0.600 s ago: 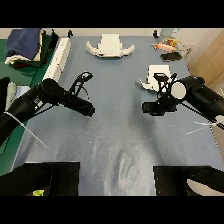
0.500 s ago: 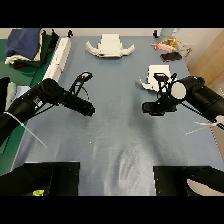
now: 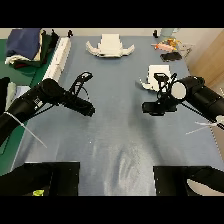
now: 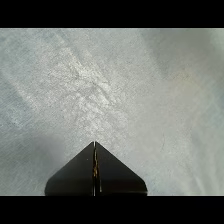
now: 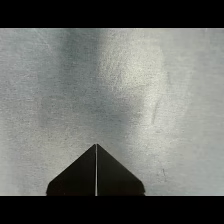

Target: Fold the box.

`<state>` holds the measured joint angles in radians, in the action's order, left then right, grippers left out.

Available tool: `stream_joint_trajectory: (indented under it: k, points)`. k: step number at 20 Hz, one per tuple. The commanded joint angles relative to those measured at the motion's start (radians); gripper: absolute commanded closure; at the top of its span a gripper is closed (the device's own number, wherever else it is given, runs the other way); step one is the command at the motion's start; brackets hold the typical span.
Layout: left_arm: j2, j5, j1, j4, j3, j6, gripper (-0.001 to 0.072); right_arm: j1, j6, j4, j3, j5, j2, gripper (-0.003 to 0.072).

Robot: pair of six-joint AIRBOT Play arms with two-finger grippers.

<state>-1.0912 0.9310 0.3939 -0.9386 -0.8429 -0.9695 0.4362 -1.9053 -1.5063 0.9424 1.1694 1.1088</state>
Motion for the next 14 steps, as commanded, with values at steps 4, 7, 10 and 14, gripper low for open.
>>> stream_joint_trajectory:
  k: [4,7,10,14]
  points:
    - [0.000,0.000,-0.001,0.000,0.000,0.000,0.0694,0.000,0.000,0.000,0.001,-0.027,0.000,0.0679]
    - [0.000,0.000,-0.001,0.000,0.000,0.000,0.0694,0.000,-0.008,0.011,0.001,-0.089,0.001,0.0679]
    - [0.000,0.000,-0.001,0.001,0.000,0.000,0.0694,0.002,0.018,0.109,-0.004,-0.079,0.015,0.0679]
    - [0.000,-0.038,-0.001,0.021,0.000,0.000,0.0694,-0.235,-0.002,-0.134,0.188,0.021,0.068,0.0423]
